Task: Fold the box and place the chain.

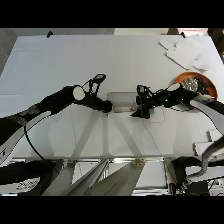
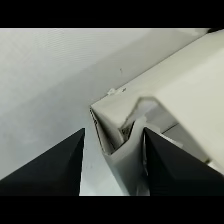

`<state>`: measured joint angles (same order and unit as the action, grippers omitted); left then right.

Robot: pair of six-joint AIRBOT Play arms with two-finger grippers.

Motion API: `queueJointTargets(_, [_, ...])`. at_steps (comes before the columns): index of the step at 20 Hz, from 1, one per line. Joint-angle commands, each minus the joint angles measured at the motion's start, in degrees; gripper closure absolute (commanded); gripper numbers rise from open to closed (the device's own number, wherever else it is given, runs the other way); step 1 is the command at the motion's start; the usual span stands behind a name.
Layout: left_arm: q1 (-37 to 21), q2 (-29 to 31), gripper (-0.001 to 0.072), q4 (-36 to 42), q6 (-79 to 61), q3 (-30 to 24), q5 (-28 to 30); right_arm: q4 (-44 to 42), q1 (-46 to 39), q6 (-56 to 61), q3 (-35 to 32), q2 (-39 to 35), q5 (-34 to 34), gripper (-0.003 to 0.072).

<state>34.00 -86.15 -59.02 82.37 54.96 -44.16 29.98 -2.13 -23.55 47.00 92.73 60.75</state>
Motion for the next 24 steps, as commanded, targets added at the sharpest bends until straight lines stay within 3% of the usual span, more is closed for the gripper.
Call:
queueJointTargets(1, [0.7,-2.1,0.0321,-4.1,7.0,3.7,-5.0,0.0,0.0,0.1,0.0,0.0,-0.1,0.0168])
queueJointTargets(5, [0.7,-2.0,0.0333,-8.6,9.4,8.0,-7.8,0.0,0.0,0.1,0.0,0.0,-0.1,0.0168])
queueJointTargets(9, [0.7,-1.9,0.0192,-9.8,8.9,8.9,-10.6,0.0,0.0,0.1,0.0,0.0,-0.1,0.0168])
queueJointTargets(10, [0.7,-1.9,0.0192,-9.2,8.9,8.9,-10.6,0.0,0.0,0.1,0.0,0.0,-0.1,0.0168])
queueJointTargets(17, [0.7,-1.9,0.0197,2.6,7.1,8.9,-10.7,0.0,0.0,0.1,0.0,0.0,-0.1,0.0168])
queueJointTargets(20, [0.7,-1.9,0.0218,4.2,6.3,8.9,-11.0,0.0,0.0,0.1,0.0,0.0,-0.1,0.0168])
queueJointTargets(24, [0.7,-1.9,0.0320,3.7,5.9,8.9,-11.1,0.0,0.0,0.1,0.0,0.0,-0.1,0.0168])
